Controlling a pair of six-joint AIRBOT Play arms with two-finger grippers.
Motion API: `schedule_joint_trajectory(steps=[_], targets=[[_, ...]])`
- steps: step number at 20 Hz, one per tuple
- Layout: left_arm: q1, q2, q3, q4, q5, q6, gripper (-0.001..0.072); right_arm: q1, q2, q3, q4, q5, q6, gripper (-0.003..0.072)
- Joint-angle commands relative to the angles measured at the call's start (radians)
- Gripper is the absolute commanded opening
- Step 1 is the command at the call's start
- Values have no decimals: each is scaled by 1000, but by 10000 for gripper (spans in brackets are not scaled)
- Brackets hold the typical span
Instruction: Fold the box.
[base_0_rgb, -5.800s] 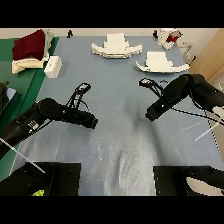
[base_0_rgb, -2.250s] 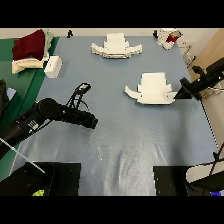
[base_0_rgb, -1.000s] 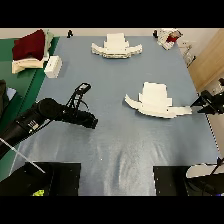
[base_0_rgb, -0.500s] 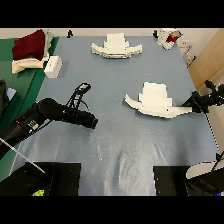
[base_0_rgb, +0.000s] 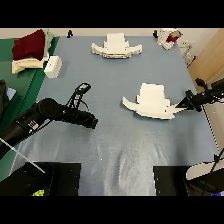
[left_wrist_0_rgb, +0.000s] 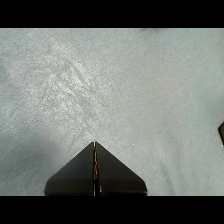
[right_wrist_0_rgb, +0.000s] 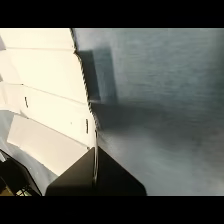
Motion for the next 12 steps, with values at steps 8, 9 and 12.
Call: schedule_joint_trajectory(steps=[8,9,12], targets=[[0,-1,0,0,1,1,12,356,341,-352,141,179,-65,3],[0,-1,0,0,0,1,12,397,396,-430,163,236,-58,3],[0,-1,0,0,1,1,12,537,552,-615,194,420,-22,3]])
